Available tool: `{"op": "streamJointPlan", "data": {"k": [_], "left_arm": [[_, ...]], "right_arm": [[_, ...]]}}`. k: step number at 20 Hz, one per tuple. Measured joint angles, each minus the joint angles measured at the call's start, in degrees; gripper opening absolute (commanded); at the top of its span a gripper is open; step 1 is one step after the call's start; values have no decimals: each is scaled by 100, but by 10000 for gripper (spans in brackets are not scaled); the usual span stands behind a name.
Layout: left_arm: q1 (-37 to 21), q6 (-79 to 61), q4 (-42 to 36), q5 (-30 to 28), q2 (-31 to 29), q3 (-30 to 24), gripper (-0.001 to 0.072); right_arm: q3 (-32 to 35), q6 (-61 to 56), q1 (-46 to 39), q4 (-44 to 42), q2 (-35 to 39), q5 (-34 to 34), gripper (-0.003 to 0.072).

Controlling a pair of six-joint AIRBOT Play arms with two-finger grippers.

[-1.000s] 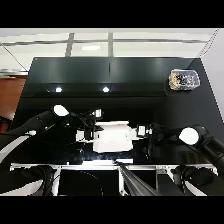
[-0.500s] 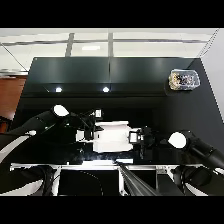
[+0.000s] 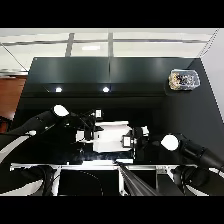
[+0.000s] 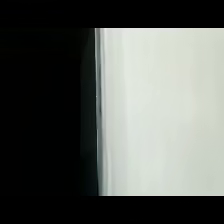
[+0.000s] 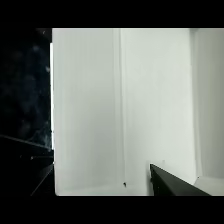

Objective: Fold the box and place the chain.

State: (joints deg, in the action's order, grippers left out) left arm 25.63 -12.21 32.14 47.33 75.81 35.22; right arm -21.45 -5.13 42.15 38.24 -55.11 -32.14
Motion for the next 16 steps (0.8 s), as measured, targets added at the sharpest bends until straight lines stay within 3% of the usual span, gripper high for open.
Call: {"op": "streamJointPlan", "data": {"k": [16], "left_arm": [[-2,7,-2,107,0,0,28]], "right_arm": [[-560,-96,-671,125,9,116,677]]}}
